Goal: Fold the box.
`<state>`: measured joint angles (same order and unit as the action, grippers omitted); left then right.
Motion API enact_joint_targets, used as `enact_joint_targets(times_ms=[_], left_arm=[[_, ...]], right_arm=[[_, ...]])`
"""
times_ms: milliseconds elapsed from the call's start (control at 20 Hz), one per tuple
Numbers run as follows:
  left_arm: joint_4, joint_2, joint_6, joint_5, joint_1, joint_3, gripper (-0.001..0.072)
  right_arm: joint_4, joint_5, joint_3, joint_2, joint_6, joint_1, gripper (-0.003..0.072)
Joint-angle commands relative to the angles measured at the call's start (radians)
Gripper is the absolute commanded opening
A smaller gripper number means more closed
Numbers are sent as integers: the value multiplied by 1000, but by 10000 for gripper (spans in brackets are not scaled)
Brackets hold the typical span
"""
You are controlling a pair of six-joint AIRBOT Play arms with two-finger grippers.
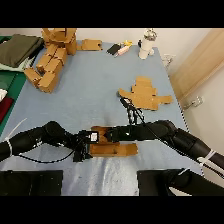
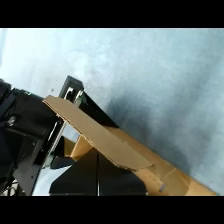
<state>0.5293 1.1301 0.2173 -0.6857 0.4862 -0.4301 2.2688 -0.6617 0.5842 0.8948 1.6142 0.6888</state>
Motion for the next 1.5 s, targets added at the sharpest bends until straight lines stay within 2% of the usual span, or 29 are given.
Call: enact_joint_targets(times_ms=[0, 250, 450, 650, 900, 1000, 1100, 1200, 1300, 1350, 1400, 1450], left_arm=[[1, 2, 3, -2, 0, 0, 503], [2, 2, 3, -2, 0, 0, 503], [2, 2, 3, -2, 0, 0, 503], [2, 2, 3, -2, 0, 0, 503], [2, 2, 3, -3, 0, 0, 503], [2, 2, 2, -3, 0, 0, 503], [1, 2, 2, -3, 0, 0, 503], [2, 2, 2, -3, 0, 0, 503], [2, 2, 2, -3, 0, 0, 503], [2, 2, 2, -3, 0, 0, 503], [2, 2, 2, -3, 0, 0, 503], [2, 2, 2, -3, 0, 0, 503]], right_arm=[[-43, 53, 0, 66, 2, 7, 4], [-69, 48, 0, 196, 46, 7, 4], [-70, 42, 0, 194, 74, 7, 3], [-91, 62, 0, 146, 89, 6, 3], [-238, 47, 1, -12, 86, -30, 3], [-275, -16, 0, -116, 80, -55, 3], [-301, -136, 0, -211, 80, -53, 4], [-301, -319, -5, -263, 129, -42, 4], [-302, -512, -23, -280, 263, -16, 6], [-324, -586, -31, -276, 317, -8, 165], [-352, -612, -39, -270, 359, -7, 451], [-385, -602, -48, -260, 425, -7, 612]])
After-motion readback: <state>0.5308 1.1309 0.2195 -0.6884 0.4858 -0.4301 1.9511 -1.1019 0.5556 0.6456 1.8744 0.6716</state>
